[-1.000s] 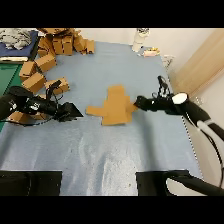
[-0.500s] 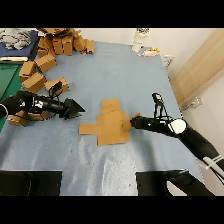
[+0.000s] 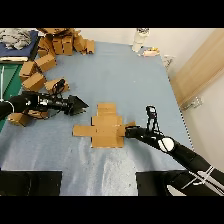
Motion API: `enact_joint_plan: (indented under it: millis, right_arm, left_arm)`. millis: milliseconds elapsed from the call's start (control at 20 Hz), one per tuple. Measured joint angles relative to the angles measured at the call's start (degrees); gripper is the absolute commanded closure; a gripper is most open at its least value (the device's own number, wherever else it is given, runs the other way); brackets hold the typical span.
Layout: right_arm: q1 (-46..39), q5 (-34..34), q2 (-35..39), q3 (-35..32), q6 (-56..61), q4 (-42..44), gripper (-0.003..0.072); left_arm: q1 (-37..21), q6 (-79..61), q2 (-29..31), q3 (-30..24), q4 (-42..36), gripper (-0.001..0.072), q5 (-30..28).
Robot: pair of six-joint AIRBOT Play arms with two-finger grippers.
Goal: Fold the box.
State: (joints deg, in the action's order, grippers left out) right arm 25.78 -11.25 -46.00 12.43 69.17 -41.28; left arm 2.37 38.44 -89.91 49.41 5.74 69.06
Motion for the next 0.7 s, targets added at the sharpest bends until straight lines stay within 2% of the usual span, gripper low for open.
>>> enact_joint_plan:
  millis: [250, 500, 700]
  right_arm:
    - [3.0, 3.6, -0.2, -1.4, -0.1, 0.0, 0.0682]
    - [11.0, 10.2, -0.3, -1.7, -0.7, -1.2, 0.0682]
    - [14.3, 13.2, -0.3, -1.7, -0.9, -1.8, 0.0683]
  left_arm:
    - [2.0, -0.3, -0.5, 0.3, -0.2, 0.0169, -4.0]
    - [3.4, 0.2, -1.9, 0.8, -0.4, 0.0169, -5.1]
    - [3.5, 0.4, -2.1, 1.3, -0.3, 0.0169, -5.8]
